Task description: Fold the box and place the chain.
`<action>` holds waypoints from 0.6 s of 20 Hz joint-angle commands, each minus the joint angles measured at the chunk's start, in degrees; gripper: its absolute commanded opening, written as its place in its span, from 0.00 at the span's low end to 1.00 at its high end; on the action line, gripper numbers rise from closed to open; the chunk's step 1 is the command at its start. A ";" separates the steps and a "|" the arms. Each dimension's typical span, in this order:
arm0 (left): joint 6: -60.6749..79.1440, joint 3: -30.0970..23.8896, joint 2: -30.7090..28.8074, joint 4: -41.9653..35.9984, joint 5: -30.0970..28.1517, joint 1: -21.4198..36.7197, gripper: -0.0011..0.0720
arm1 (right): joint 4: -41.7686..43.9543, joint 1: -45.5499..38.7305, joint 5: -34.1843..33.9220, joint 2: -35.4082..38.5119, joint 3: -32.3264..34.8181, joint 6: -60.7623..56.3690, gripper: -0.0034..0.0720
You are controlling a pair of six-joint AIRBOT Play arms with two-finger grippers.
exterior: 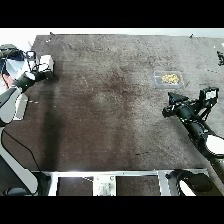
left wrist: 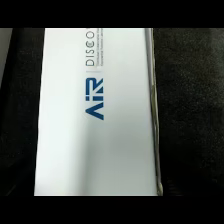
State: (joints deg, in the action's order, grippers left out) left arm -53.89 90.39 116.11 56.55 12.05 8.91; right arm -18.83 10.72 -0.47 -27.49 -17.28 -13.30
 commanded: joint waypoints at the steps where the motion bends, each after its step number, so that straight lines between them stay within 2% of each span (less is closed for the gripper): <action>1: 0.81 0.04 -0.39 0.00 -0.55 -0.04 0.96 | 0.02 0.02 0.00 0.04 0.02 0.00 0.06; 6: 1.40 1.88 -3.91 0.24 0.94 -0.02 0.96 | 0.02 0.02 -0.02 0.04 0.02 0.00 0.06; 12: 1.90 1.97 -12.94 1.29 4.15 -0.04 0.95 | 0.02 0.02 0.00 0.04 0.02 0.00 0.06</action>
State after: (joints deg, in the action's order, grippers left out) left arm -52.25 92.18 107.26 57.39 14.04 8.91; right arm -18.83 10.72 -0.47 -27.49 -17.28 -13.28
